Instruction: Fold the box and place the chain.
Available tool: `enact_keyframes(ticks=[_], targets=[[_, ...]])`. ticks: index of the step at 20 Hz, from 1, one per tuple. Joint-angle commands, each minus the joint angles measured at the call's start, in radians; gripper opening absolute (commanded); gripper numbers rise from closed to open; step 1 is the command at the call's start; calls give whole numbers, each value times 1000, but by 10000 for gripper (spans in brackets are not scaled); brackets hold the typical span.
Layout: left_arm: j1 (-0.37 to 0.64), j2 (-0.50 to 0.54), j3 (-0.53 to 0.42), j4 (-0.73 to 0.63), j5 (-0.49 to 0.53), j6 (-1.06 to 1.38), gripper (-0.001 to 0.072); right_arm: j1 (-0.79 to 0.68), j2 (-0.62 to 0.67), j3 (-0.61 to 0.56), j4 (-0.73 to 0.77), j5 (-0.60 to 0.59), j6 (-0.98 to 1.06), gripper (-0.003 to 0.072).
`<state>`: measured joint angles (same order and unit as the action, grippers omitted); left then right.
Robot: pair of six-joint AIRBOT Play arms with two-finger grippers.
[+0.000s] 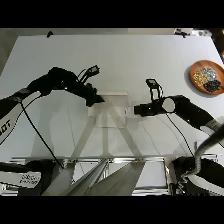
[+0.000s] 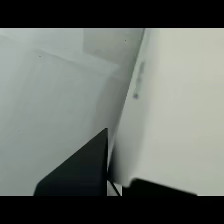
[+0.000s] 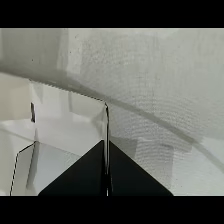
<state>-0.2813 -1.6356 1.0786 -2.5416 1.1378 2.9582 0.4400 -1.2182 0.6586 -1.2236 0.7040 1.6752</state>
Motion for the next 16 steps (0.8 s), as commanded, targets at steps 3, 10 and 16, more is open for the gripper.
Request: enact_keyframes(ticks=[3, 10, 16], targets=[[-54, -2, 2, 0, -55, 0, 8, 1, 0, 0, 1, 1, 0, 13], [-68, 0, 2, 5, -40, -27, 5, 0, 108, 0, -56, 38, -34, 167], [-75, 7, 2, -23, -7, 0, 3, 0, 328, 0, -223, 174, -22, 349]])
